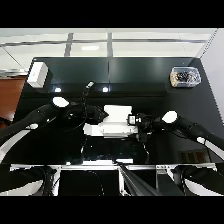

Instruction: Fold the box and place the chain.

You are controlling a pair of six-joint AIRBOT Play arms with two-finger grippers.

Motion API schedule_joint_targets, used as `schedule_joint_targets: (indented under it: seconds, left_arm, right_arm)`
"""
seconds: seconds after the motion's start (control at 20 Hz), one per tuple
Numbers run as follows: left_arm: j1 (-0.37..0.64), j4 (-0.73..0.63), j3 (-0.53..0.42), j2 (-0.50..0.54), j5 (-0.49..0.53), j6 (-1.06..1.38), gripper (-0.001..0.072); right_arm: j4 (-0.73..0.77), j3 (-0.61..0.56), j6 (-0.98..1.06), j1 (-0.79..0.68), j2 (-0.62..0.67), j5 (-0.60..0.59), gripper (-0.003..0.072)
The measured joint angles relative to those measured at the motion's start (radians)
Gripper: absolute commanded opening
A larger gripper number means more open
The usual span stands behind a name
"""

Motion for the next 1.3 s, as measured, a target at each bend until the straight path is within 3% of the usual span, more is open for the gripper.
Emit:
schedule_joint_targets:
  seconds: [0.25,0.45,0.7,0.75,0.85,1.05,1.2,1.3]
  left_arm:
    - [0.004,0.101,0.004,0.010,-0.011,-0.039,0.0022]
    - [0.078,0.182,0.015,0.181,-0.041,-0.064,0.0026]
    - [0.130,0.236,-0.064,0.377,-0.200,0.019,0.0027]
    - [0.127,0.242,-0.090,0.389,-0.235,0.076,0.0097]
    - [0.110,0.261,-0.142,0.398,-0.266,0.225,0.0720]
    - [0.043,0.300,-0.198,0.388,-0.159,0.449,0.0712]
    - [-0.019,0.370,-0.203,0.353,-0.045,0.526,0.0707]
    - [-0.045,0.401,-0.183,0.311,-0.031,0.550,0.0706]
  right_arm:
    - [0.000,0.000,-0.001,0.000,0.000,0.001,0.0127]
    - [-0.001,0.000,-0.001,0.000,0.000,0.000,0.0128]
    - [0.000,0.000,-0.001,0.000,0.000,0.000,0.0127]
    - [0.000,0.000,-0.001,0.000,0.000,0.000,0.0128]
    - [0.000,0.000,-0.001,0.000,0.000,0.000,0.0128]
    - [0.000,0.000,0.000,0.000,0.000,0.000,0.0127]
    - [0.000,0.000,0.000,0.000,0.000,0.000,0.0128]
    - [0.000,0.000,0.000,0.000,0.000,0.000,0.0128]
